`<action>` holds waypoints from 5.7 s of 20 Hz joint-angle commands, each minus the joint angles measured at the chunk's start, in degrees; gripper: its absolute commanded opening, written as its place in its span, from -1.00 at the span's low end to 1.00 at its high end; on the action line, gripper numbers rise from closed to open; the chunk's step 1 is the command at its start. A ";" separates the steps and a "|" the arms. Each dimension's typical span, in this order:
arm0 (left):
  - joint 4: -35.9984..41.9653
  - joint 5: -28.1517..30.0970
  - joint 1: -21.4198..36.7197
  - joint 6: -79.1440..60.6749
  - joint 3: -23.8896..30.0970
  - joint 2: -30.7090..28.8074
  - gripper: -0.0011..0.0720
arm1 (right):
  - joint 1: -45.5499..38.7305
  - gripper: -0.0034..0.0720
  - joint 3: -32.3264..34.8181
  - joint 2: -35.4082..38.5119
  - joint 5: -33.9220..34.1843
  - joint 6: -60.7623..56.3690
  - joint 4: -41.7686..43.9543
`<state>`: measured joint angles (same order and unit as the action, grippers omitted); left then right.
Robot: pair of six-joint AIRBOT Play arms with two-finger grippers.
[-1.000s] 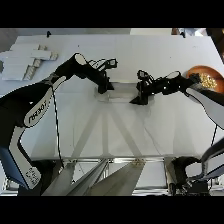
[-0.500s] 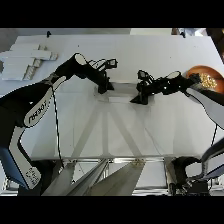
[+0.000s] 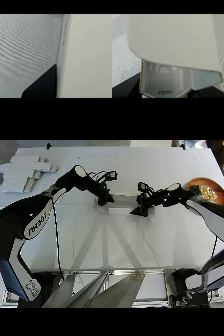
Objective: Fold the box and place the chain.
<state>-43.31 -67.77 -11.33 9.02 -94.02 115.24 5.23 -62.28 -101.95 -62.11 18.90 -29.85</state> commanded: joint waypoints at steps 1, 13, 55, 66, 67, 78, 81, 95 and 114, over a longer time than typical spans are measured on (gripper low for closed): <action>-0.02 0.04 0.04 0.00 0.02 0.02 -0.93 | 0.00 -0.02 0.02 0.04 -0.07 0.02 0.00; -0.02 0.04 0.04 0.00 0.00 0.02 -0.93 | 0.00 -0.02 0.02 0.04 -0.07 0.02 0.00; 12.11 4.44 -2.32 -5.55 7.52 -10.99 -0.94 | 0.00 -0.02 0.02 0.04 -0.04 0.02 -0.07; -7.63 25.07 -4.44 23.43 7.54 -5.03 -0.96 | 0.00 -0.02 0.02 0.04 -0.04 0.02 -0.07; -8.04 24.63 -4.48 24.17 7.54 -4.81 -0.96 | 0.00 -0.02 0.02 0.04 -0.04 0.02 -0.07; 3.06 15.96 -0.42 21.44 7.50 -12.76 -0.93 | 0.00 -0.02 0.02 0.04 -0.04 0.02 -0.07; 6.91 4.33 3.98 15.96 7.52 -14.36 -0.66 | 0.00 -0.02 0.02 0.04 -0.04 0.02 -0.07; -3.69 -4.61 3.87 -16.72 7.54 -11.54 0.79 | 0.00 -0.02 0.02 0.04 -0.04 0.02 -0.07; -7.93 -3.45 0.74 -8.96 7.85 -7.26 0.58 | 0.00 -0.02 0.00 0.04 -0.04 0.02 -0.07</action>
<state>-51.00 -69.49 -10.15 -0.43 -86.19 107.81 5.26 -62.26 -101.95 -62.15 18.94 -29.93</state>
